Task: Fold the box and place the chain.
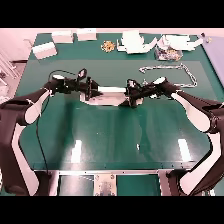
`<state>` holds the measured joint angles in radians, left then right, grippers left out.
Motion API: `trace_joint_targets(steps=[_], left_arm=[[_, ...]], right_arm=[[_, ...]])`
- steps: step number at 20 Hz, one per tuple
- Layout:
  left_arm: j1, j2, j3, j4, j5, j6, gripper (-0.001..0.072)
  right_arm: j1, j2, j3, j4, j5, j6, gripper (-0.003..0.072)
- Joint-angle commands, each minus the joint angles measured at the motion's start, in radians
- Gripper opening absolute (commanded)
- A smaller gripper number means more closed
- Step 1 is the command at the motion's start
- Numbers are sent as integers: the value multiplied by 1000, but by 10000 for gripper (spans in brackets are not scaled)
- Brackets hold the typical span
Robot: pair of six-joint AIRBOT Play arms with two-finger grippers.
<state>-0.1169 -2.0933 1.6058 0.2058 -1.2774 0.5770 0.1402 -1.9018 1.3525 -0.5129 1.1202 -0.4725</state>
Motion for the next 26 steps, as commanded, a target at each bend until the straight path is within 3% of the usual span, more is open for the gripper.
trace_joint_targets(steps=[1,7,9,12,16,21,23,26], left_arm=[[37,25,6,-11,-76,-58,355],[126,30,6,-56,-394,-122,344],[153,49,6,-45,-470,-146,19],[170,103,5,-33,-493,-201,14],[159,265,-67,2,-371,-366,13],[159,559,-385,2,33,-298,13],[159,605,-485,-1,116,-277,13],[142,603,-566,2,163,-234,13]], right_arm=[[0,0,1,0,-1,0,575],[0,0,1,0,0,0,575],[0,0,1,0,0,0,575],[0,0,1,1,-1,0,575],[0,0,1,0,0,0,575],[1,0,1,1,-1,0,575],[0,0,1,0,0,0,575],[0,0,1,0,-1,0,575]])
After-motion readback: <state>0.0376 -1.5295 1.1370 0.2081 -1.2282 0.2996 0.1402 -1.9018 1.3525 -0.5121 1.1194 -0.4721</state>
